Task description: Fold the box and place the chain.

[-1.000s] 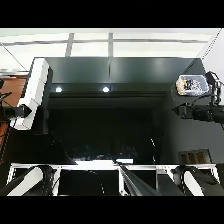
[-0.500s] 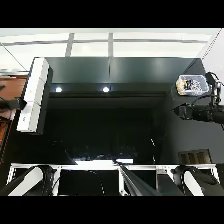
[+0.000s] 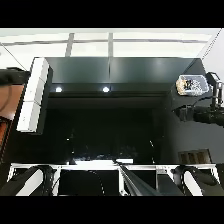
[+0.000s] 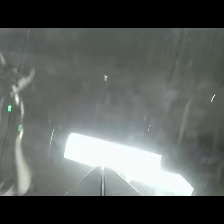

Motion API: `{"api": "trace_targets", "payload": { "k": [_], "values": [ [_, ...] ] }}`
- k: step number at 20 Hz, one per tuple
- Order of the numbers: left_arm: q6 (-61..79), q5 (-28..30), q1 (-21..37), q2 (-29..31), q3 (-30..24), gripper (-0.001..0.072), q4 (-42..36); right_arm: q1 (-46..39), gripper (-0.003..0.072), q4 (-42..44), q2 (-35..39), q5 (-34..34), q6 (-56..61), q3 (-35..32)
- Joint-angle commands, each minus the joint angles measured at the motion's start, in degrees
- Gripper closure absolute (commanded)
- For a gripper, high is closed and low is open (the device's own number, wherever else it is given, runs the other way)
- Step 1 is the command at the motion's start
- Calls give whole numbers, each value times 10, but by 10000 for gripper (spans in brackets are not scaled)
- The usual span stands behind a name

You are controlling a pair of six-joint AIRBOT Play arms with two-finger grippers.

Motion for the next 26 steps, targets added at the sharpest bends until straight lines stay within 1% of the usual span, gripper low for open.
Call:
{"api": "trace_targets", "payload": {
  "k": [1, 3, 4, 5, 6, 9, 26],
  "values": [
    [-82, 104, -163, 63, -84, 688, 103, 24, 673, -8, 24, -124, -22, -3],
    [-130, 178, -228, 97, -155, 686, 167, 28, 672, -9, 23, -216, -51, -16],
    [-130, 198, -241, 106, -180, 685, 170, 28, 672, -20, 23, -260, -55, -28],
    [-130, 206, -244, 111, -198, 685, 170, 28, 672, -35, 22, -296, -54, -41],
    [-131, 202, -244, 111, -205, 684, 168, 26, 672, -49, 22, -313, -54, -51],
    [-131, 203, -244, 111, -206, 684, 165, 27, 672, -67, 22, -285, -54, -55],
    [-130, 203, -244, 111, -207, 684, 165, 27, 672, -67, 22, -284, -54, -55]
  ]
}}
